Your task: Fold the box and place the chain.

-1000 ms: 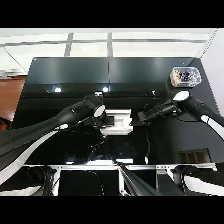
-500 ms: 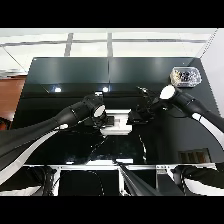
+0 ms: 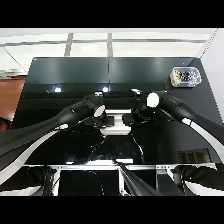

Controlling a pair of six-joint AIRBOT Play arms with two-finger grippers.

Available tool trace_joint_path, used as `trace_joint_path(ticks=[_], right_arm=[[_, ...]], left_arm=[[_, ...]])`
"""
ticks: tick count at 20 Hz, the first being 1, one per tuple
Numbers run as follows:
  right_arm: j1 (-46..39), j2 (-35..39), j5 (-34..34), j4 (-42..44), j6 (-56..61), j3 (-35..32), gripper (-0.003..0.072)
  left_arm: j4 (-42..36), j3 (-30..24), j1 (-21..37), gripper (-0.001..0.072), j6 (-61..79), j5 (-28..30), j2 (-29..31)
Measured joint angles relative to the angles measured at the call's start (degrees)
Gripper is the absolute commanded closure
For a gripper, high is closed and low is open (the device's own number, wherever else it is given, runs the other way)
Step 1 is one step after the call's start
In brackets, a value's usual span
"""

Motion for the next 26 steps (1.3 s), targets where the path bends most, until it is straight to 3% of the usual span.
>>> trace_joint_path(ticks=[6,11,14,19,21,22,23,26], right_arm=[[6.5,-1.9,0.2,-13.0,16.9,2.6,0.0437],[8.0,-3.3,0.5,-16.5,26.1,3.0,0.0445],[8.4,-4.1,0.7,-16.7,28.5,3.1,0.0672],[8.6,-4.6,1.4,-17.0,29.8,3.2,0.0669],[8.6,-4.6,1.5,-17.0,30.1,3.2,0.0523],[8.6,-4.6,1.8,-17.0,30.2,3.2,0.0526],[8.6,-4.6,1.8,-17.0,30.3,3.2,0.0672],[8.6,-4.7,1.7,-17.0,30.2,3.2,0.0672]], left_arm=[[0.0,0.0,0.0,0.0684,0.0,0.0,0.0],[0.0,0.0,0.0,0.0685,0.0,0.0,0.0],[0.0,0.0,0.0,0.0684,0.0,0.0,0.0],[0.0,0.0,0.0,0.0685,0.1,0.1,0.0],[0.0,0.0,0.0,0.0684,0.0,0.1,0.0],[0.0,0.0,0.0,0.0685,0.0,0.0,0.0],[0.0,0.0,0.0,0.0685,0.0,0.0,0.0],[0.0,0.0,0.0,0.0684,0.0,0.2,0.0]])
